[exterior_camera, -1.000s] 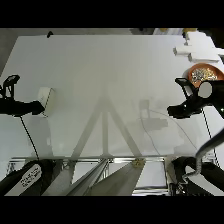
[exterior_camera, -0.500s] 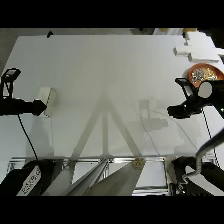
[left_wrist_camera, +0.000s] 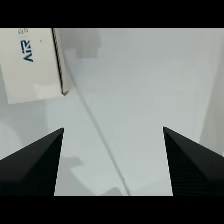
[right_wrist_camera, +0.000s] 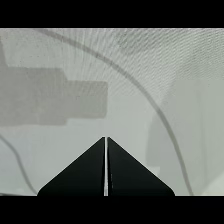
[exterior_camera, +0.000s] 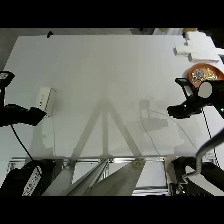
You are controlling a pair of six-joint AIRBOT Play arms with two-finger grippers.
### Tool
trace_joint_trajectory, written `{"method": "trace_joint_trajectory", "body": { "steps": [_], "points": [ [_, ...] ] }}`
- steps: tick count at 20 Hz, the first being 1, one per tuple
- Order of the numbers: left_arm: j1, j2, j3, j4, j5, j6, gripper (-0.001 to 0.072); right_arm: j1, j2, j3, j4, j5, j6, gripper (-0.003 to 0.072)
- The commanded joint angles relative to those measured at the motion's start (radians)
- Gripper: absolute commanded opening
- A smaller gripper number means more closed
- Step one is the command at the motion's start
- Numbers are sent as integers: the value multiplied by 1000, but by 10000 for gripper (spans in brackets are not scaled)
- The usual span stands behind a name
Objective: Fold the box and place the chain.
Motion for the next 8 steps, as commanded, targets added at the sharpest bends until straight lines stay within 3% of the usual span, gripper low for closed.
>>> {"method": "trace_joint_trajectory", "body": {
  "steps": [1,8],
  "points": [
    [-2,15,0,0,-35,-21,693,0,1,0,0,0,0,20],
    [-2,15,0,0,-5,-20,693,0,1,0,0,0,0,20]
  ]
}}
